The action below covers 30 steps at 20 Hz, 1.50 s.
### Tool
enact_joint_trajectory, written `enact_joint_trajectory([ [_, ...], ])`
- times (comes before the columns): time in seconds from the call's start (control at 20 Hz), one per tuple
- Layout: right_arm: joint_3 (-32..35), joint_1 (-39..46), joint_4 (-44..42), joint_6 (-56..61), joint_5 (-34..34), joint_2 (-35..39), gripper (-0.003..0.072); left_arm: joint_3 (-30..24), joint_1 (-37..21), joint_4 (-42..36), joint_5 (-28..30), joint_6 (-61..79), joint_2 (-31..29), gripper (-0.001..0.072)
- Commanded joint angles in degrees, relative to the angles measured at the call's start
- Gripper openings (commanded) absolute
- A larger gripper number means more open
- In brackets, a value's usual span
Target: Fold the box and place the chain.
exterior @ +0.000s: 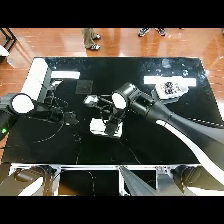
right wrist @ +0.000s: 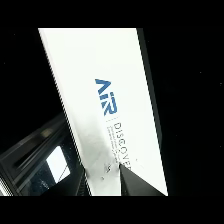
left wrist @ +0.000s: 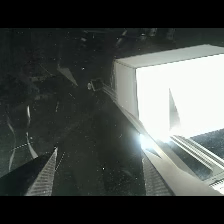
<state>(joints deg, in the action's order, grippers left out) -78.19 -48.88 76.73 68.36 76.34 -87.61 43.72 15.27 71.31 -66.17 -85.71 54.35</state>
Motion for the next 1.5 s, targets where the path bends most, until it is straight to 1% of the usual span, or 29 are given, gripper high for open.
enact_joint_trajectory([
  [0.0, 0.04, -0.28, 0.46, 0.02, -0.11, -0.04, 0.024, -0.02, 0.02, 0.02, 0.13, 0.0, 0.04, 0.0628],
  [0.3, 2.54, -0.28, 0.22, 0.07, -0.09, -0.04, 0.0242, -0.02, 0.02, 0.0, 0.15, 0.0, 0.04, 0.0628],
  [0.45, 2.49, -0.22, 0.26, 0.37, -0.66, 0.55, 0.0245, -0.02, 0.02, -0.02, 0.15, 0.0, 0.02, 0.0628],
  [0.5, 2.49, 0.02, 0.28, 1.25, -0.68, 1.07, 0.0292, -0.02, 0.02, -0.02, 0.15, 0.0, 0.02, 0.0628],
  [0.55, 2.47, 0.33, 0.26, 2.12, -0.61, 1.77, 0.0354, -0.02, 0.02, -0.02, 0.15, 0.0, 0.02, 0.0628],
  [0.6, 2.49, 0.72, 0.35, 3.17, -0.35, 2.8, 0.0384, -0.02, 0.02, -0.02, 0.15, 0.0, 0.02, 0.0628],
  [0.75, 2.49, 2.84, 0.39, 6.14, 1.09, 7.98, 0.0384, -0.02, 0.02, -0.02, 0.13, 0.0, 0.02, 0.0628],
  [0.8, 2.49, 4.02, 0.37, 7.58, 2.51, 10.25, 0.0383, -0.02, 0.02, -0.02, 0.0, 0.0, 0.02, 0.0628],
  [0.9, 3.37, 7.72, -1.03, 13.29, 7.28, 15.56, 0.0363, -0.02, 0.02, -0.04, -0.24, 0.02, 0.02, 0.0628],
  [0.95, 6.14, 9.62, -3.61, 14.71, 7.37, 18.73, 0.019, 0.0, 0.02, -0.04, -0.13, 0.02, 0.02, 0.0628],
  [1.0, 11.32, 11.58, -8.11, 15.74, 4.96, 22.4, 0.0033, 0.0, 0.02, -0.04, 0.0, 0.04, 0.02, 0.0628],
  [1.05, 17.42, 13.09, -12.98, 16.83, 1.16, 25.55, 0.0026, 0.0, 0.02, -0.04, 0.04, 0.04, 0.02, 0.0628],
  [1.1, 24.57, 14.21, -18.64, 18.82, -4.92, 28.0, 0.0026, 0.0, 0.02, -0.04, 0.13, 0.02, 0.02, 0.0628],
  [1.15, 30.86, 14.64, -24.55, 21.4, -12.72, 28.96, 0.0026, 0.0, 0.02, -0.04, 0.2, 0.04, 0.02, 0.0628],
  [1.2, 36.81, 14.56, -32.57, 23.23, -22.69, 28.72, 0.0026, 0.0, 0.02, -0.04, 0.42, 0.02, 0.02, 0.0628],
  [1.25, 41.2, 14.16, -41.18, 22.25, -31.15, 28.09, 0.0026, 0.0, 0.02, -0.04, 0.79, 0.02, 0.02, 0.0627],
  [1.3, 44.06, 13.75, -48.78, 18.84, -36.5, 27.17, 0.0026, -0.02, 0.02, -0.04, 1.07, 0.02, 0.02, 0.0627],
  [1.35, 44.85, 13.75, -52.54, 15.76, -38.1, 26.03, 0.0026, -0.02, 0.02, -0.04, 1.27, 0.02, 0.04, 0.0628],
  [1.45, 44.83, 13.75, -55.95, 13.81, -39.23, 23.96, 0.0026, -0.02, 0.02, -0.04, 1.25, 0.02, 0.04, 0.0628],
])
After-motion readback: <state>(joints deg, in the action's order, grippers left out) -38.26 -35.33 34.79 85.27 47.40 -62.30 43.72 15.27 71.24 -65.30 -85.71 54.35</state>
